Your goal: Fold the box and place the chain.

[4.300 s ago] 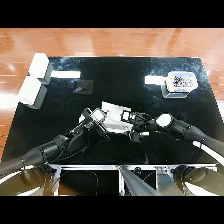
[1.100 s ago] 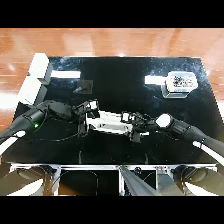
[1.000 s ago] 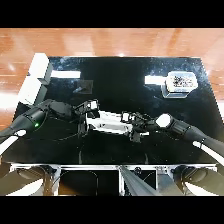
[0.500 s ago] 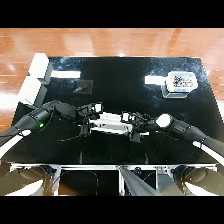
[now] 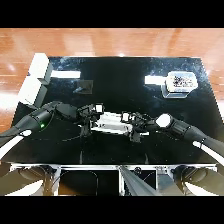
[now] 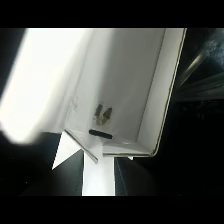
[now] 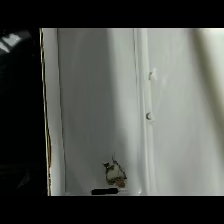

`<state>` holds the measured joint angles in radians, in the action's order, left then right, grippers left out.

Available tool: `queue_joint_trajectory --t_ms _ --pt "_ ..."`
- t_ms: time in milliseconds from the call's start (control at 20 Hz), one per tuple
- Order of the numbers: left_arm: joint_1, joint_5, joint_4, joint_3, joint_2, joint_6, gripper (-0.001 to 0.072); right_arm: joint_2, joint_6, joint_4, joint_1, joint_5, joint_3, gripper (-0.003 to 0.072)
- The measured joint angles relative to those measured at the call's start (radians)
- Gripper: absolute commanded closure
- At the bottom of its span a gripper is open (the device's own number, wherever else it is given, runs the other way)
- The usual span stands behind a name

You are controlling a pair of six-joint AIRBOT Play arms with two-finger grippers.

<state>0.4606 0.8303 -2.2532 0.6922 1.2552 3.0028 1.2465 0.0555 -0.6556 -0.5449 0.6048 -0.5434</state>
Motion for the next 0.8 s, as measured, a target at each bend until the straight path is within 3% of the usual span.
queue_joint_trajectory --t_ms 800 --pt "0.053 -0.063 -0.038 0.005 0.020 -0.001 0.0422 0.000 -0.001 0.000 0.000 0.000 0.000 0.0137"
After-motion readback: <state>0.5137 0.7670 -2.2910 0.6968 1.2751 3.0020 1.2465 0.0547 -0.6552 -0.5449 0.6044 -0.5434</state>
